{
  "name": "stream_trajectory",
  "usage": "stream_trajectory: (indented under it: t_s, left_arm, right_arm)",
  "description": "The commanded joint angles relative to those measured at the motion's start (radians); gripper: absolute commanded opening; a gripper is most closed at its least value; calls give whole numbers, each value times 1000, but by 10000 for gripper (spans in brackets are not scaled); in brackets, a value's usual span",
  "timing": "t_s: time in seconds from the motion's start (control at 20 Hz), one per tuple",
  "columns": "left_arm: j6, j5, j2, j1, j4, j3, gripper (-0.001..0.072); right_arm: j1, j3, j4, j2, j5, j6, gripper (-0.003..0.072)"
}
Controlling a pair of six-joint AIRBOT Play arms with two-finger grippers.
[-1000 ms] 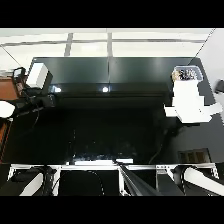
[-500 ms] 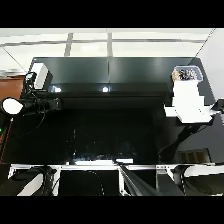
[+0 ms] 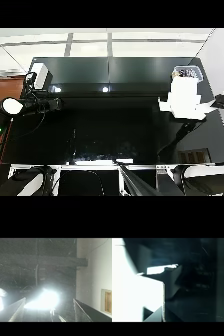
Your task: Fold the box and place the chain.
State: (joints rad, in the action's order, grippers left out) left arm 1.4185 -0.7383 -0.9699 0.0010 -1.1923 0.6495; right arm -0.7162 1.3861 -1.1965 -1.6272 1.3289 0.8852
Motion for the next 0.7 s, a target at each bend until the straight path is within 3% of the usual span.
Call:
stream_trajectory:
  t_s: [0.0,0.25,0.45,0.55,0.65]
  left_arm:
    - [-1,4,0,-1,0,1,709]
    - [-18,-47,-1,-19,43,1,708]
    - [-114,-47,-10,-84,179,2,707]
    - [-124,-50,-41,-116,244,19,707]
    - [-173,-85,-117,-146,333,76,707]
  right_arm:
    - [69,-126,148,176,5,-8,10]
    - [302,-441,410,486,-75,6,11]
    - [589,-739,570,589,-391,9,11]
    - [702,-834,631,588,-548,9,11]
    - [782,-882,647,587,-625,11,11]
